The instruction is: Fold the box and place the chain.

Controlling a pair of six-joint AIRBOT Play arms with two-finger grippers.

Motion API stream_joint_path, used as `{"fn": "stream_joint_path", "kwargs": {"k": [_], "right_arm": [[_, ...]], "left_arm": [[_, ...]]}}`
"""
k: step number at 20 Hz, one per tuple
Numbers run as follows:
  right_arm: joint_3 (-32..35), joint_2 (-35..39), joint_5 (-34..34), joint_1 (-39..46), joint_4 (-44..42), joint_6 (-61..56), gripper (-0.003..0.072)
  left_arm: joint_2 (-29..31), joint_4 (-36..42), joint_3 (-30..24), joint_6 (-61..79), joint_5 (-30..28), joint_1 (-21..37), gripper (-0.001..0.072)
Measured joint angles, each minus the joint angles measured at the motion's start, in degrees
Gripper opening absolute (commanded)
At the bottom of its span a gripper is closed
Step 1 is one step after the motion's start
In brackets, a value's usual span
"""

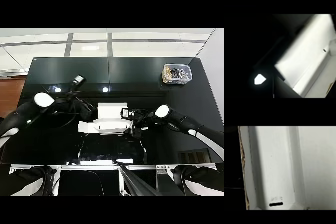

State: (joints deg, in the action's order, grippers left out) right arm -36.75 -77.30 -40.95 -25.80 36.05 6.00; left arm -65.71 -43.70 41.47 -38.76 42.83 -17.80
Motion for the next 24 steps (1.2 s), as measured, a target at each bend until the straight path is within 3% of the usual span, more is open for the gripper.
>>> {"fn": "stream_joint_path", "kwargs": {"k": [2,3,4,5,8,13,15,16,17,18,19,24], "right_arm": [[0.0,0.0,0.0,0.0,0.0,0.0,0.0178],[0.0,0.0,0.0,0.0,0.0,0.0,0.0178],[0.0,0.0,0.0,0.0,0.0,0.0,0.0178],[0.0,0.0,0.0,0.0,0.0,0.0,0.0178],[0.0,0.0,0.0,0.0,0.0,0.0,0.0178],[0.0,0.0,0.1,0.0,0.0,0.0,0.0178],[0.0,0.0,0.1,0.0,0.0,0.0,0.0178],[0.0,0.0,0.1,0.0,0.0,0.0,0.0179],[0.0,0.0,0.1,0.0,0.0,0.0,0.0178],[0.0,0.0,0.1,0.0,0.0,0.0,0.0178],[0.0,0.0,0.1,0.0,0.0,0.0,0.0178],[0.0,0.0,0.1,0.0,0.0,0.0,0.0179]], "left_arm": [[3.5,-3.0,-2.3,2.3,3.1,1.0,0.0024],[4.5,-3.8,-3.2,5.2,6.4,1.2,0.0060],[5.0,-4.6,-4.0,8.5,9.3,1.2,0.0342],[5.2,-5.2,-4.6,11.5,11.6,1.0,0.0711],[5.2,-7.8,-6.1,21.7,11.8,-0.7,0.0708],[1.3,-10.0,-6.0,34.5,3.3,-4.8,0.0653],[-1.0,-10.0,-5.0,37.1,3.1,-6.3,0.0594],[-1.9,-9.4,-4.6,38.2,3.1,-6.8,0.0486],[-2.6,-8.4,-4.2,39.1,2.7,-7.2,0.0316],[-3.2,-7.5,-3.9,39.9,2.7,-7.5,0.0200],[-3.5,-6.7,-3.7,40.5,2.7,-7.7,0.0165],[-4.5,-1.2,-3.1,41.6,4.0,-8.3,0.0166]]}}
